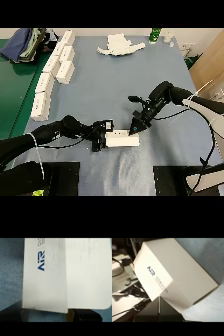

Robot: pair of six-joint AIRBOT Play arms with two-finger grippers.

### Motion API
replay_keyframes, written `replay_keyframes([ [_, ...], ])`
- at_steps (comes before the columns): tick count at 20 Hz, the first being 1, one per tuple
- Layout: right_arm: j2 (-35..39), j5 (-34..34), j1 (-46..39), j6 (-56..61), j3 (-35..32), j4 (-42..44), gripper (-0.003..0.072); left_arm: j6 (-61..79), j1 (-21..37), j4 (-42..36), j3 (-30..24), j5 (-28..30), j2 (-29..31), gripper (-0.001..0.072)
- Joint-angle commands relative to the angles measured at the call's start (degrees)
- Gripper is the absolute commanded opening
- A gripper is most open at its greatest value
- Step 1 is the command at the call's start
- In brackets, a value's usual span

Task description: Fold the box.

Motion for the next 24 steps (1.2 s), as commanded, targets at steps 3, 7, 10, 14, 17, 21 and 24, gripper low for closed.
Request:
replay_keyframes([
  [3, 8.66, 14.67, 6.49, -5.18, -1.36, -9.62, 0.0002, 0.0, -0.02, -0.02, 0.0, 0.0, -0.02, 0.0458],
  [7, 17.92, 30.82, 11.89, -11.28, -6.88, -9.66, 0.0002, -0.02, -0.02, -0.02, 0.0, 0.02, -0.02, 0.0459],
  [10, 24.98, 42.14, 17.51, -13.9, -13.35, -10.36, 0.0002, 0.0, -0.02, -0.02, 0.0, 0.0, -0.02, 0.0458],
  [14, 34.56, 54.55, 27.91, -15.54, -22.91, -16.5, 0.0002, 0.0, -0.02, -0.02, 0.0, 0.02, -0.02, 0.0458],
  [17, 40.68, 65.44, 35.39, -15.52, -29.73, -24.92, 0.0003, -0.02, -0.02, -0.02, 0.0, 0.0, -0.02, 0.0459],
  [21, 41.75, 68.08, 39.39, -15.54, -30.69, -37.94, 0.0047, 0.0, -0.02, -0.02, 0.0, 0.0, -0.02, 0.0458],
  [24, 41.77, 68.0, 39.5, -15.58, -29.49, -39.52, 0.024, 0.0, -0.02, -0.02, 0.0, -0.02, -0.02, 0.0458],
])
